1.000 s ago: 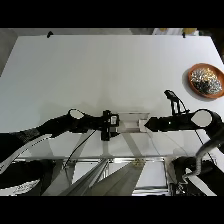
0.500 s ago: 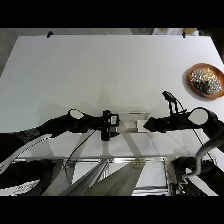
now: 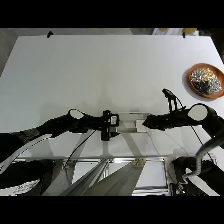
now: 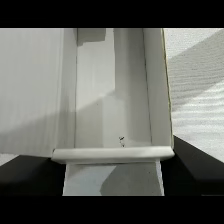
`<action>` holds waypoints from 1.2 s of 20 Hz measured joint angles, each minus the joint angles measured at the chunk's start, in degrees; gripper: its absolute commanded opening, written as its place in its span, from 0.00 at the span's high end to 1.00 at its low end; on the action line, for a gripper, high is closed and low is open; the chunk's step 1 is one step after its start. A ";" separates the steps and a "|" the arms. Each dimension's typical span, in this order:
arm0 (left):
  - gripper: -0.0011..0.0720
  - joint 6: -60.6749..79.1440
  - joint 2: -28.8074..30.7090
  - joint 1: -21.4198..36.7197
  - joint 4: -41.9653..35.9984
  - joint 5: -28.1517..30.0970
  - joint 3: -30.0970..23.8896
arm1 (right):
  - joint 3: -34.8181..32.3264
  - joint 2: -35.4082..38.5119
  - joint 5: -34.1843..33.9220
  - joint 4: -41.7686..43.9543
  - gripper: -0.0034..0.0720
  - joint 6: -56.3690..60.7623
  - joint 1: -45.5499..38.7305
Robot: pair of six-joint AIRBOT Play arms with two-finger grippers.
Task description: Fold the box and place the chain.
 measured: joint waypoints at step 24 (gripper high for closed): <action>0.78 -0.07 0.00 0.00 -0.02 -0.02 0.00 | 6.97 -9.11 -4.13 -23.82 0.52 26.08 20.48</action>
